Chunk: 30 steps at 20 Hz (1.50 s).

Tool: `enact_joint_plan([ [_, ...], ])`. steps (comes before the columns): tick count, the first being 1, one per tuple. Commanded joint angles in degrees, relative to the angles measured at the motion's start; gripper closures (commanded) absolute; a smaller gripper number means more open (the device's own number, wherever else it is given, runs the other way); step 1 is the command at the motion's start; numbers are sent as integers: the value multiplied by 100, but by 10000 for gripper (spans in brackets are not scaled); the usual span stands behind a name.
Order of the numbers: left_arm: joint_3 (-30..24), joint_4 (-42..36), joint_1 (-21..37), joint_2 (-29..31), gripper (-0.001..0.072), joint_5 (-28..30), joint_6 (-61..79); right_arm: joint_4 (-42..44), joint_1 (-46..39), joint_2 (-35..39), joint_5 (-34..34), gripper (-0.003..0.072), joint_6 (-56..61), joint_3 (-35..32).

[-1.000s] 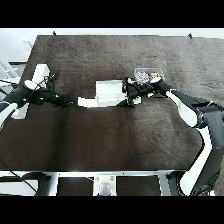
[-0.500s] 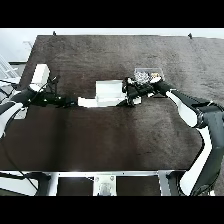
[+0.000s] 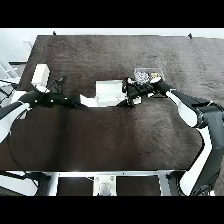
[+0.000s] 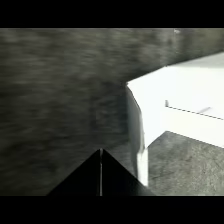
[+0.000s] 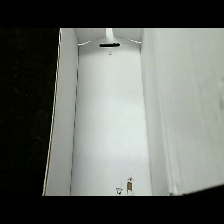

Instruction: Fold the box and place the chain.

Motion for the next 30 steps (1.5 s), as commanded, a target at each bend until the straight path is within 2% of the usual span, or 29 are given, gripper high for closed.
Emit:
enact_joint_plan([
  [1,7,-240,-168,-7,688,4,105,2,0,0,2,100,2,-2],
  [8,457,-354,-168,0,686,-446,269,2,0,0,0,100,2,-2],
  [9,479,-363,-168,11,612,-487,275,2,0,0,0,100,2,-2],
  [10,479,-361,-168,33,492,-518,293,2,0,0,0,100,2,-2],
  [17,479,-426,-184,267,491,-664,520,2,0,0,0,100,2,-2],
  [24,472,-356,-358,236,491,-398,605,2,0,0,2,100,2,-2],
  [26,474,-378,-358,201,397,-391,634,2,0,0,0,100,2,-2],
  [30,474,-557,-358,203,397,-409,664,2,0,0,2,100,2,-2],
])
